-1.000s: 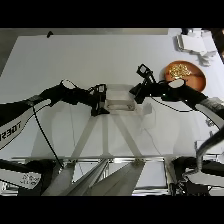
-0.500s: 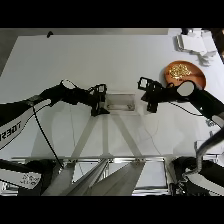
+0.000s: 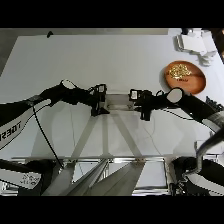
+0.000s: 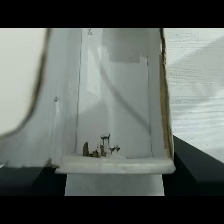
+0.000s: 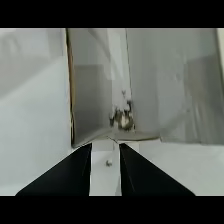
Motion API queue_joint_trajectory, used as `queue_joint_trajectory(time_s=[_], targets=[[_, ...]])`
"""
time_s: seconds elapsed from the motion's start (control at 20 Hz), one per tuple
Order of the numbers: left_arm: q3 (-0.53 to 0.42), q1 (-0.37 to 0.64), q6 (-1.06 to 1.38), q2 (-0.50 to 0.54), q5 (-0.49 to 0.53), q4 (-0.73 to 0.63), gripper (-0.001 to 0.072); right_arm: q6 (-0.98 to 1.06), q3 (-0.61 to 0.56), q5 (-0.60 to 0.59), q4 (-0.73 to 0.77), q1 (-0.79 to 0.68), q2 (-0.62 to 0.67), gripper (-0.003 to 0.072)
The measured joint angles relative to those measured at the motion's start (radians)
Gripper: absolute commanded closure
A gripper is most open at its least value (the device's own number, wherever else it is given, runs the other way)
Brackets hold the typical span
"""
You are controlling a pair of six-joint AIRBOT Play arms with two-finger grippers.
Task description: Fold the box and place the chain.
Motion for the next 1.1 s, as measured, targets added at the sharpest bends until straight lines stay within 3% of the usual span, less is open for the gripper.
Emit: queue_joint_trajectory(time_s=[0.1,0.15,0.2,0.25,0.3,0.35,0.4,0.45,0.75,0.9,1.1], targets=[[0.000,0.000,0.000,0.000,0.000,0.000,0.0632,-0.017,0.000,-0.013,0.054,0.010,-0.013,0.0474],[0.000,0.000,0.000,0.000,0.000,0.000,0.0632,-0.020,0.000,-0.015,0.070,0.013,-0.019,0.0427],[0.000,0.000,0.000,0.000,0.000,0.000,0.0632,-0.023,0.000,-0.017,0.085,0.015,-0.024,0.0305],[0.000,0.000,0.000,0.000,0.000,0.001,0.0632,-0.026,0.000,-0.019,0.096,0.016,-0.028,0.0262],[0.000,0.000,0.001,0.000,0.000,0.002,0.0632,-0.028,0.000,-0.020,0.104,0.017,-0.031,0.0281],[0.000,0.000,0.001,0.000,0.000,0.002,0.0632,-0.029,0.000,-0.020,0.107,0.018,-0.032,0.0399],[0.000,0.000,0.000,0.000,0.000,0.002,0.0632,-0.030,-0.001,-0.019,0.109,0.019,-0.033,0.0614],[0.000,0.000,0.000,0.000,0.000,0.000,0.0632,-0.030,-0.001,-0.012,0.106,0.019,-0.032,0.0670],[0.000,0.000,-0.002,0.000,0.000,-0.001,0.0632,0.194,-0.001,0.020,-0.051,0.019,0.078,0.0671],[0.000,0.000,-0.002,0.000,0.000,-0.001,0.0632,0.424,-0.001,0.021,-0.178,0.000,0.180,0.0671],[0.000,0.000,-0.001,0.000,0.000,-0.001,0.0632,0.748,-0.001,0.027,-0.288,-0.129,0.262,0.0674]])
